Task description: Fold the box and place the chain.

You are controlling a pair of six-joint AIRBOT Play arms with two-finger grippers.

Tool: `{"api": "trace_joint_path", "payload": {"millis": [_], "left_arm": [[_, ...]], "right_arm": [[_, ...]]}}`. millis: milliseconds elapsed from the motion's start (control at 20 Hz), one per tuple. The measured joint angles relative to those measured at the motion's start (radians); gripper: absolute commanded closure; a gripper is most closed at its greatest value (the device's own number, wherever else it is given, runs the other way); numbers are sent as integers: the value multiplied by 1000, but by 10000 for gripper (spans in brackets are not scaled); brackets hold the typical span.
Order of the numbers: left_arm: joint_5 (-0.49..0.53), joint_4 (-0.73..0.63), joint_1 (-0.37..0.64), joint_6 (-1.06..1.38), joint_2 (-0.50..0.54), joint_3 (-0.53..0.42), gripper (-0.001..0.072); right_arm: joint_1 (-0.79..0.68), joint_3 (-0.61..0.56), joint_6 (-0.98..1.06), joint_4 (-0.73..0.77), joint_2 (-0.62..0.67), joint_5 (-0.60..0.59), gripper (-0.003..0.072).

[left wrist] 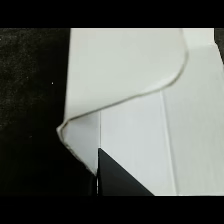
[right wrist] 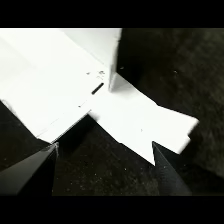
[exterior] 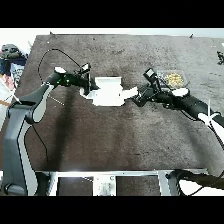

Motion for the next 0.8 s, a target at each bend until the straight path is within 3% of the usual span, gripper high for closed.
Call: {"api": "trace_joint_path", "payload": {"millis": [500, 800], "left_arm": [[-26, 0, 0, -4, 0, 0, 697], [-27, 0, 0, -4, 0, 0, 697]], "right_arm": [[110, 0, -356, 0, -58, -7, 23], [141, 16, -446, 0, -105, -1, 23]]}}
